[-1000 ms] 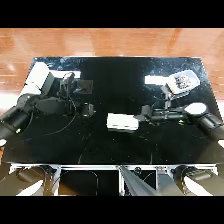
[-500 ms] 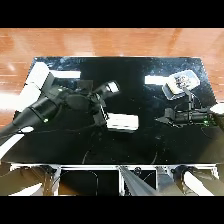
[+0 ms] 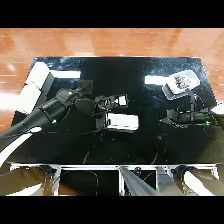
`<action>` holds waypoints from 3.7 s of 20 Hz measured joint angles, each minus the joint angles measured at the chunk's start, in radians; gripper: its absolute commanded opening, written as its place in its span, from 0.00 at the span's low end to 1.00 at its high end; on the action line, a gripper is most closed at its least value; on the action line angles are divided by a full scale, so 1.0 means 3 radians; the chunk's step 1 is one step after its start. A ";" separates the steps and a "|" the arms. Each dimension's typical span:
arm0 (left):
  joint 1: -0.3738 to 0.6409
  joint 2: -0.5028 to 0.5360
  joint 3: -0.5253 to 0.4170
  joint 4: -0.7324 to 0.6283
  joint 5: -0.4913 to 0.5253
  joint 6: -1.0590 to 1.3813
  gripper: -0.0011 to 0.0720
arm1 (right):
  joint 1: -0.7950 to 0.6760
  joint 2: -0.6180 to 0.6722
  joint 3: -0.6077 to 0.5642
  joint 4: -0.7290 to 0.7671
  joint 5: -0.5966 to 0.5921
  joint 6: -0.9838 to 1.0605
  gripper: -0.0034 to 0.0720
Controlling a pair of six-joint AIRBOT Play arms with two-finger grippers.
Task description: Fold the box and place the chain.
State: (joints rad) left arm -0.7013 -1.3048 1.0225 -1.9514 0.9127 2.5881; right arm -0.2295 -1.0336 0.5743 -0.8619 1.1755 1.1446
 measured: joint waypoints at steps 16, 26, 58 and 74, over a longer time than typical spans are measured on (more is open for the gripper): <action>0.0216 -0.0261 0.0006 -0.0608 0.0106 0.0806 0.85 | -0.0004 0.0000 0.0000 -0.0014 -0.0206 0.0010 0.09; 0.0224 -0.0295 0.0006 -0.0693 0.0034 0.1123 0.85 | -0.0004 0.0000 0.0000 -0.0014 -0.0207 0.0010 0.09; 0.0224 -0.0472 0.0008 -0.0727 -0.0018 0.0950 0.85 | -0.0004 0.0000 0.0000 -0.0023 -0.0268 0.0010 0.09; 0.0361 -0.0170 0.0108 -0.0490 0.0268 -0.0038 0.04 | -0.0004 -0.0001 0.0000 -0.0020 -0.0270 0.0009 0.09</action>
State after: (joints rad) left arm -0.5930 -1.3560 1.0550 -2.0983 0.9932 2.5767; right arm -0.2306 -1.0340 0.5743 -0.8680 1.0946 1.1473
